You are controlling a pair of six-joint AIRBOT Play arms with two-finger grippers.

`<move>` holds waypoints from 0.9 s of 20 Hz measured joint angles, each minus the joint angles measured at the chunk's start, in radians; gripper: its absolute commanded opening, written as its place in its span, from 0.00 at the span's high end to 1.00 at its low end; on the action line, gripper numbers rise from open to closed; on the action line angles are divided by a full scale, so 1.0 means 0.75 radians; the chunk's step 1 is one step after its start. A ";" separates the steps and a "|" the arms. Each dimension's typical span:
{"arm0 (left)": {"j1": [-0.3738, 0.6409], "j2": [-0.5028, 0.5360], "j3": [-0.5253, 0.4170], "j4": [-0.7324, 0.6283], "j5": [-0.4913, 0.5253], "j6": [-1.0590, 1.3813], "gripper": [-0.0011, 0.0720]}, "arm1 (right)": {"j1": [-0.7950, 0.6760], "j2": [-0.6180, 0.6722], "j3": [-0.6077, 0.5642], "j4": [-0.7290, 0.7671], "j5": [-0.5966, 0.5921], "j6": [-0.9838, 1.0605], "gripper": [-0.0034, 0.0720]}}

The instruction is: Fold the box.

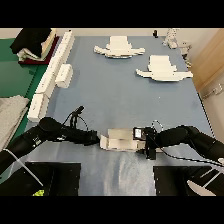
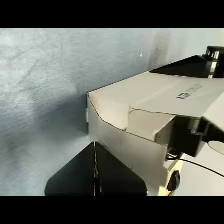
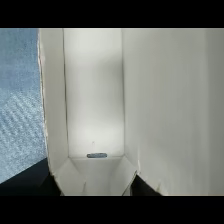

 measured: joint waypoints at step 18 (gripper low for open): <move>-0.055 -0.002 0.041 -0.125 0.022 -0.015 0.34 | 0.000 0.000 0.000 0.000 0.000 0.000 0.22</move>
